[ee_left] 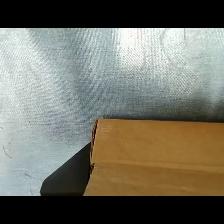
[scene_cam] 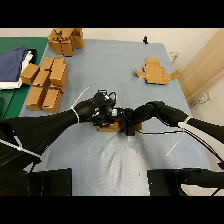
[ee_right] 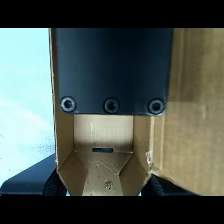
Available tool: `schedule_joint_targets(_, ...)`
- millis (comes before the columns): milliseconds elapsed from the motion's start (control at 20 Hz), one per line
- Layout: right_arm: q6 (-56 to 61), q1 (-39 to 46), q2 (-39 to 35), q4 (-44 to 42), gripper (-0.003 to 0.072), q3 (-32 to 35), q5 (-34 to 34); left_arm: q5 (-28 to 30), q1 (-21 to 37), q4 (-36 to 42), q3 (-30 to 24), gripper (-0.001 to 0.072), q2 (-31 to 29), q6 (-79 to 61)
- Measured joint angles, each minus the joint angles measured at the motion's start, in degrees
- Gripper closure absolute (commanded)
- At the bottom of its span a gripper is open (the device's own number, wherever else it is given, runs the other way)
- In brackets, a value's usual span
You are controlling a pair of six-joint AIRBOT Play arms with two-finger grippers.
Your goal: Fold the box.
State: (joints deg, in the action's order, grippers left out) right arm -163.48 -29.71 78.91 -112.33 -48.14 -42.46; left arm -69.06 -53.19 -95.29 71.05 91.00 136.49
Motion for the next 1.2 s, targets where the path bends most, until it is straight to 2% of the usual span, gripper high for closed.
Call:
schedule_joint_targets(550,0.11,0.04,0.00,-0.09,0.0336,0.02,-0.11,-0.33,0.02,-0.09,1.03,0.0686,1.88,-2.03)
schedule_joint_targets(600,0.13,0.04,0.00,-0.09,0.0336,0.02,-0.13,-0.52,0.07,-0.07,1.38,0.0510,1.95,-2.56)
schedule_joint_targets(650,0.07,0.07,0.00,-0.09,0.0336,0.02,-0.15,-0.70,0.07,-0.52,1.70,0.0194,2.12,-3.61)
schedule_joint_targets(700,-0.11,0.00,0.00,0.15,0.0337,0.00,-0.07,-1.77,0.04,-1.22,1.95,0.0166,1.95,-4.09)
schedule_joint_targets(1000,-0.22,0.00,0.00,0.22,0.0336,0.00,0.02,0.48,0.39,-0.74,2.64,0.0165,-1.79,-7.63)
schedule_joint_targets(1200,-0.11,0.00,0.00,0.15,0.0337,0.00,-0.02,1.22,2.43,2.12,1.05,0.0164,-5.05,-15.10)
